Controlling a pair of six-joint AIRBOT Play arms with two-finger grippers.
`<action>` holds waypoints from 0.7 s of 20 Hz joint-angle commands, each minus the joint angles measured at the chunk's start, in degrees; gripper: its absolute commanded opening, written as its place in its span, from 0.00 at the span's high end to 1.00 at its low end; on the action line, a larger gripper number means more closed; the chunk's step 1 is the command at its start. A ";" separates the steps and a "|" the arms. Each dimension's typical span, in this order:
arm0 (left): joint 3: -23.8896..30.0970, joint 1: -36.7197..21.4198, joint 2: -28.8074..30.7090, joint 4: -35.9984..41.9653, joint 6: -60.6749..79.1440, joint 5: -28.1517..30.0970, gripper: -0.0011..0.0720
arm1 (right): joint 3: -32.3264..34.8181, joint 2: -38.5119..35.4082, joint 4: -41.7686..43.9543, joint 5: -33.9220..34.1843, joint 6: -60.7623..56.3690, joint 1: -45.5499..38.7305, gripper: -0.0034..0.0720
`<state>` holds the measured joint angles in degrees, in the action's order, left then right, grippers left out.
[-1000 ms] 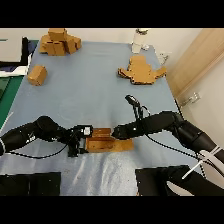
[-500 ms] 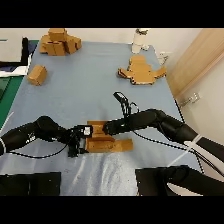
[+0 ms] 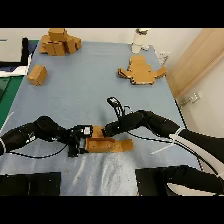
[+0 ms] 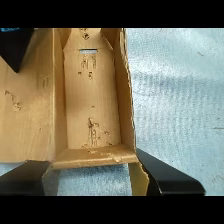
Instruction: Fold the box.
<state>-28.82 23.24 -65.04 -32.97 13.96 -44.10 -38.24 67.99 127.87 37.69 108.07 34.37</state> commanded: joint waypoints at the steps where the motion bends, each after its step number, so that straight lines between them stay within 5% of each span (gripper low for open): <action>1: 0.00 -0.02 -0.04 -0.02 0.02 0.02 0.43 | -0.02 0.50 -0.15 -0.11 2.58 0.04 0.95; 6: 0.00 -0.02 -0.04 -0.02 0.02 0.02 0.43 | -1.92 -1.62 -3.26 2.93 4.50 0.00 0.95; 11: 0.00 -0.02 -0.04 -0.02 0.02 0.02 0.43 | -5.42 -15.89 -16.35 14.10 -0.26 -0.04 0.95; 14: 0.00 -0.02 -0.02 -0.02 0.02 0.02 0.43 | -2.78 -23.50 -16.61 24.76 2.47 0.57 0.95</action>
